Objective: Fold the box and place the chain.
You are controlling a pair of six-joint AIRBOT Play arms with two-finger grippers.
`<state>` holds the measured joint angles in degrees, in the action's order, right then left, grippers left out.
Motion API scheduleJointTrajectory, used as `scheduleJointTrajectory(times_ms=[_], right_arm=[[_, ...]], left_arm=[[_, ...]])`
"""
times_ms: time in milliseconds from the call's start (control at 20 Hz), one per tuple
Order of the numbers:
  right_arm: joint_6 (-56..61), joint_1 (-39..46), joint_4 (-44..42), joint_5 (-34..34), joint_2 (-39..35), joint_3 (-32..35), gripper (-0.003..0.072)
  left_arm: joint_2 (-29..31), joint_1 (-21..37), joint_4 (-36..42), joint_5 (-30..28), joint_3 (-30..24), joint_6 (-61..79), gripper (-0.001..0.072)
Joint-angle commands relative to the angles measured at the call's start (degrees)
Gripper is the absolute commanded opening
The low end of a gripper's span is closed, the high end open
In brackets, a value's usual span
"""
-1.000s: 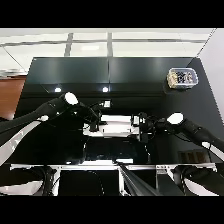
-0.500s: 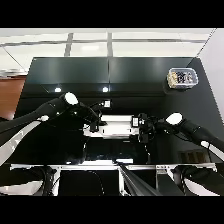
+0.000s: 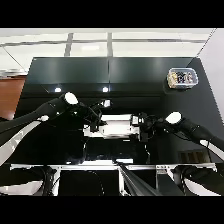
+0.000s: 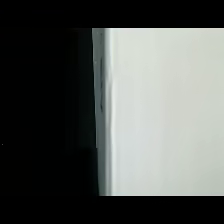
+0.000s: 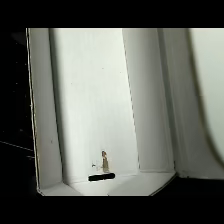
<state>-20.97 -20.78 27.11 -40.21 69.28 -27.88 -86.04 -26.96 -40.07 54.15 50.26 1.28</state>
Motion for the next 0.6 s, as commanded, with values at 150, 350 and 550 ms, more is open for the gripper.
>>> scheduleJointTrajectory(times_ms=[150,350,550], right_arm=[[4.92,-0.04,2.82,-0.74,1.95,-2.14,0.0638],[4.76,-0.90,4.70,-1.68,1.97,-2.14,0.0639],[4.72,-1.62,5.99,-2.08,2.01,-2.12,0.0638]], left_arm=[[0.02,0.00,0.11,0.02,0.02,0.00,0.0028],[0.02,0.00,0.11,0.02,0.02,0.02,0.0028],[0.02,0.00,0.09,0.04,0.02,0.02,0.0028]])
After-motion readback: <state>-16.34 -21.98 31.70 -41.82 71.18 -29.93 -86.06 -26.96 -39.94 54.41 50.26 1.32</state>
